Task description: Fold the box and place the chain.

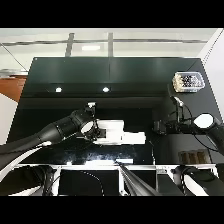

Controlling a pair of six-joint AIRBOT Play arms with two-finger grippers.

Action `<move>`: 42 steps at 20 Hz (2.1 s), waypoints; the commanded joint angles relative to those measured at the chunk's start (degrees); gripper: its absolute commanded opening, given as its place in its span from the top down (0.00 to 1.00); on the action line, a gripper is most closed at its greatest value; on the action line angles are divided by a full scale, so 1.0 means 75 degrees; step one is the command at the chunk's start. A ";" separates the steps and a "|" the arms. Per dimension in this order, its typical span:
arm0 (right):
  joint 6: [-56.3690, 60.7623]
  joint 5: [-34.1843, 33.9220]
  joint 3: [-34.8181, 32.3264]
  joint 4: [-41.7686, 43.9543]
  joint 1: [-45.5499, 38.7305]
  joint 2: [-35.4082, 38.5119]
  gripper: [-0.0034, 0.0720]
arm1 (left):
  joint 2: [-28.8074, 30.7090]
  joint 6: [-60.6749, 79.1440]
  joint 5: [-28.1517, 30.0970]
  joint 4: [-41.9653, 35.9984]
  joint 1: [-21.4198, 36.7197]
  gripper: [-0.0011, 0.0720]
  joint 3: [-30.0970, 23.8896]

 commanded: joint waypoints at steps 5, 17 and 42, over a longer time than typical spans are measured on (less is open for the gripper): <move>-0.0163 0.0423 -0.0050 0.1798 0.0192 -0.1373 0.87 | -0.0003 0.0000 -0.0012 -0.0023 0.0003 0.94 0.0003; -0.1553 0.0388 0.0137 0.3133 0.1786 -0.1550 0.26 | -0.0003 0.0000 -0.0017 -0.0020 0.0003 0.94 0.0003; 0.3159 -0.1746 0.1623 -0.0009 0.5094 -0.1600 0.23 | -0.0003 0.0003 -0.0012 -0.0017 0.0003 0.94 0.0003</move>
